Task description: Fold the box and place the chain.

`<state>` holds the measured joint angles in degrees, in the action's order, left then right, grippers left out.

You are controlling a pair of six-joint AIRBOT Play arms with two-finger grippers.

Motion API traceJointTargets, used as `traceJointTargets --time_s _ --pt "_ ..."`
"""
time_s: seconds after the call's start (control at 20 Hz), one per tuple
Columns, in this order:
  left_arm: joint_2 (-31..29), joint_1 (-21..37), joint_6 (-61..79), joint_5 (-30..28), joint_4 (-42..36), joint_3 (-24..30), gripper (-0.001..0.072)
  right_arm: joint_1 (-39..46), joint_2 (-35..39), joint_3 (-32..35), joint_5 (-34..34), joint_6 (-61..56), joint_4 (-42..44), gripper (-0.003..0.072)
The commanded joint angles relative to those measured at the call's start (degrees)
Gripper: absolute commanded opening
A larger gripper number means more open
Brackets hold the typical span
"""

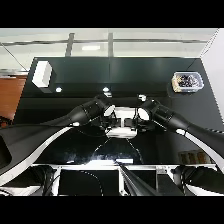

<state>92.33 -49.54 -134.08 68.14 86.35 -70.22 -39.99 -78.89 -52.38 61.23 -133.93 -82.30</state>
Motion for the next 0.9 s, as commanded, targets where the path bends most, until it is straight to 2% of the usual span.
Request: traceJointTargets --time_s 0.0,0.1,0.15,0.2,0.35,0.4,0.45,0.5,0.65,0.85 --pt "0.04 0.02 0.13 -0.2 -0.02 0.0 0.003 0.0 0.02 -0.31 0.2 -0.2 0.33 0.0211" --pt "0.04 0.02 0.13 -0.28 -0.02 0.0 0.0031 0.0 0.04 -0.44 0.31 -0.2 0.57 0.0203" --pt "0.04 0.02 0.13 -0.39 -0.02 0.0 0.003 -0.02 0.04 -0.44 0.39 -0.17 0.66 0.0161" --pt "0.04 0.0 0.13 -0.42 -0.02 0.0 0.003 -0.02 0.04 -0.44 0.59 0.35 0.83 0.0016" --pt "0.04 0.0 0.13 -0.39 -0.02 0.0 0.003 0.0 0.04 -0.44 0.63 0.39 0.81 0.0018" --pt "0.04 0.02 0.13 -0.39 -0.02 0.0 0.003 0.0 0.07 -0.44 0.42 0.39 0.81 0.0045" --pt "0.04 0.0 0.13 -0.39 -0.02 0.0 0.003 0.04 0.07 -0.46 0.42 0.39 0.76 0.0281" --pt "0.04 0.02 0.13 -0.37 -0.02 0.0 0.0031 0.13 0.22 -0.46 0.42 0.48 0.72 0.0337" --pt "0.04 0.0 0.13 -0.33 -0.02 0.0 0.003 0.13 3.06 -0.46 0.44 3.58 0.7 0.0337" --pt "0.04 0.02 0.13 -0.35 -0.02 0.0 0.003 0.37 11.65 -0.44 1.81 11.76 0.5 0.0337"
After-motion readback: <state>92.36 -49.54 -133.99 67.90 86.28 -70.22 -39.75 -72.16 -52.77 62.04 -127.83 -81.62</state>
